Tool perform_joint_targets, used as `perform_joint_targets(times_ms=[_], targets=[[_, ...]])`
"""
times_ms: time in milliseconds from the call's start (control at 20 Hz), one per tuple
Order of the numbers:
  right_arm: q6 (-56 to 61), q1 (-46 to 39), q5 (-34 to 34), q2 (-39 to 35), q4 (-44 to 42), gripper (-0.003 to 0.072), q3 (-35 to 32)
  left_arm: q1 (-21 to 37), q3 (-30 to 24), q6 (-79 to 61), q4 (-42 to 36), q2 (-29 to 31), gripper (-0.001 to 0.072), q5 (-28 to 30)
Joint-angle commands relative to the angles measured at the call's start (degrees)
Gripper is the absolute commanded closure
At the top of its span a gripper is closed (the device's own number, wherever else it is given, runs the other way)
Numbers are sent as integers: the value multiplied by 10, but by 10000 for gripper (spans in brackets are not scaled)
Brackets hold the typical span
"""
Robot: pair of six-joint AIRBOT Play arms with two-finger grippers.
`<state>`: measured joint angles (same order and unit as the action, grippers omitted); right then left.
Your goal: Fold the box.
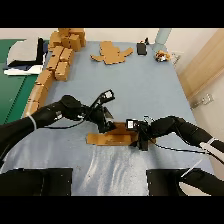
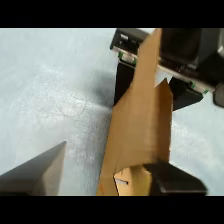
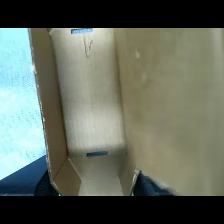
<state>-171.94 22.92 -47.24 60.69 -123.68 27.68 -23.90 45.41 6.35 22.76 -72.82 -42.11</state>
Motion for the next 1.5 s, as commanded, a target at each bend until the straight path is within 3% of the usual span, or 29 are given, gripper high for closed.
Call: perform_joint_targets(times_ms=[0,150,200,250,300,400,550,700,850,1000,1200,1450], targets=[[0,1,0,0,0,210,0,28,0,247,153,56,7,-42],[0,1,0,0,0,210,0,31,0,432,212,85,22,-154],[0,1,0,0,0,210,0,31,0,483,205,86,238,-196],[0,1,0,0,0,210,0,28,0,521,196,85,547,-233],[0,1,0,0,0,210,0,19,0,548,185,82,693,-257],[0,1,0,0,0,210,0,-15,0,608,116,81,693,-244],[0,1,0,0,0,210,0,-63,0,610,-37,73,693,-122],[0,1,0,0,0,210,0,-56,6,610,-76,36,694,-36],[0,1,0,0,0,210,0,-49,25,610,-73,-14,694,14],[0,1,0,0,0,210,0,-49,59,633,-30,-71,695,24],[0,1,0,0,0,210,0,-44,121,733,144,-143,695,-36],[0,1,0,0,0,210,0,-31,150,731,203,-156,695,-79]])
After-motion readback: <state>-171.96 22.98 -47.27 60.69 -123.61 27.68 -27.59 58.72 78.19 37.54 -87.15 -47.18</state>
